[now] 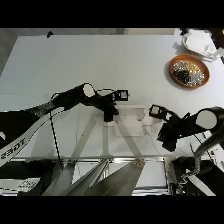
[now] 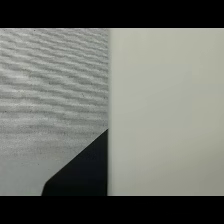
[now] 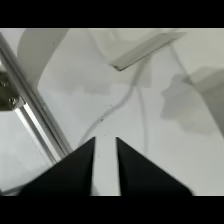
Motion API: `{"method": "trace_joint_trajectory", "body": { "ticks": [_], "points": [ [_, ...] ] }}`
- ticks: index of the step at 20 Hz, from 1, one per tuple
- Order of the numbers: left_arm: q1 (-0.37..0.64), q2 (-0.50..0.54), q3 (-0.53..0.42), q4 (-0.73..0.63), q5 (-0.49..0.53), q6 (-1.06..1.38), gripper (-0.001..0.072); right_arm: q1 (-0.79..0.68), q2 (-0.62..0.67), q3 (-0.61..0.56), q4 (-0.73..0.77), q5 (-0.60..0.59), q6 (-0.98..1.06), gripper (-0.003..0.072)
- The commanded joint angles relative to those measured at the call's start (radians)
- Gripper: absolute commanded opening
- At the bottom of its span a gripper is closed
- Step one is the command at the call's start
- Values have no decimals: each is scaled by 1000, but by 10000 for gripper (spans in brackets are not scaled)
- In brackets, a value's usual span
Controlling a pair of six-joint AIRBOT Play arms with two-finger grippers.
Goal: Fold the box and place the chain.
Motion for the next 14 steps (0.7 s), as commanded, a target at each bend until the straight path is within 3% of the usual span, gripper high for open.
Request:
{"method": "trace_joint_trajectory", "body": {
  "ticks": [1, 2, 3, 11, 14],
  "points": [
    [0, -1, 0, -1, 0, 0, 12, 108, -1, -60, -23, -140, -49, 529],
    [0, -1, 0, -1, 0, 1, 12, 116, -1, -61, -25, -199, -50, 628],
    [0, -1, 0, -2, 0, 0, 12, 123, -1, -65, -37, -255, -54, 660],
    [0, -1, 0, -2, -1, 0, 12, 244, 0, -274, -54, -694, -214, 669],
    [0, -1, 0, -2, -2, 0, 12, 252, 0, -282, -55, -776, -214, 668]
  ]
}}
